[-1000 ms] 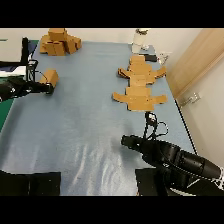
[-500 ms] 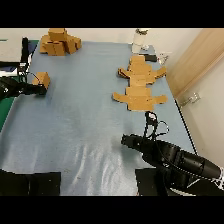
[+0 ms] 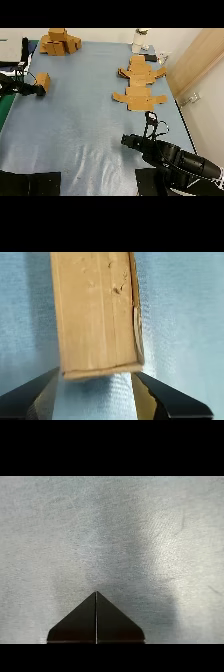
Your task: Fold the box.
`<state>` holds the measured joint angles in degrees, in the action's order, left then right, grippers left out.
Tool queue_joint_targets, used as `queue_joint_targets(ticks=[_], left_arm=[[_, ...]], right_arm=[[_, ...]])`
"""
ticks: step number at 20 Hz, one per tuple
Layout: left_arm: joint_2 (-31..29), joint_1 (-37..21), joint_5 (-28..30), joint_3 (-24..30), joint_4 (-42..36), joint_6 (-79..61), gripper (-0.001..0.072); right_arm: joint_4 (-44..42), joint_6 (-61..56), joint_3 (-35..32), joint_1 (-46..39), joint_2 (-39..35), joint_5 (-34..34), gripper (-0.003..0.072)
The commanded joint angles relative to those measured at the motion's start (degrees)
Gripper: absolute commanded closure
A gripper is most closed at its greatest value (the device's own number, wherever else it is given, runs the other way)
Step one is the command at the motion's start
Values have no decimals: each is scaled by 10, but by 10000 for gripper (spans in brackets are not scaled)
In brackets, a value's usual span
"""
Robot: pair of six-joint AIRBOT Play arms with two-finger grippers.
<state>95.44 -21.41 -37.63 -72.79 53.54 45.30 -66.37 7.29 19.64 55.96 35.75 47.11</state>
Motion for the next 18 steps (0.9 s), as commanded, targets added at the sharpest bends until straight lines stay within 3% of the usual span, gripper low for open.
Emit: queue_joint_targets(ticks=[1, 4, 5, 6, 7, 9, 12, 15, 18], left_arm=[[-19, -13, -111, -25, 59, 24, -11], [-41, -13, -211, -34, 113, 32, -11], [-47, -13, -253, -35, 116, 33, 186], [-51, -13, -298, -38, 116, 34, 619], [-54, -9, -337, -40, 113, 37, 697], [-64, 12, -384, -40, 98, 41, 700], [-94, 96, -380, -37, 96, 55, 701], [-110, 217, -370, -35, 96, 109, 702], [-110, 320, -363, -15, 92, 147, 701]], right_arm=[[0, 0, 0, 0, 0, 0, 682], [-1, 0, 0, 0, 0, 0, 682], [-4, 0, 0, 0, 0, 0, 682], [-6, 3, 0, 0, 0, -1, 682], [-9, 9, 1, 0, 0, -1, 682], [-32, 46, 9, -20, 2, -2, 682], [-98, 185, 64, -94, 38, -3, 682], [-188, 368, 159, -181, 140, -2, 682], [-228, 470, 266, -212, 269, 0, 682]])
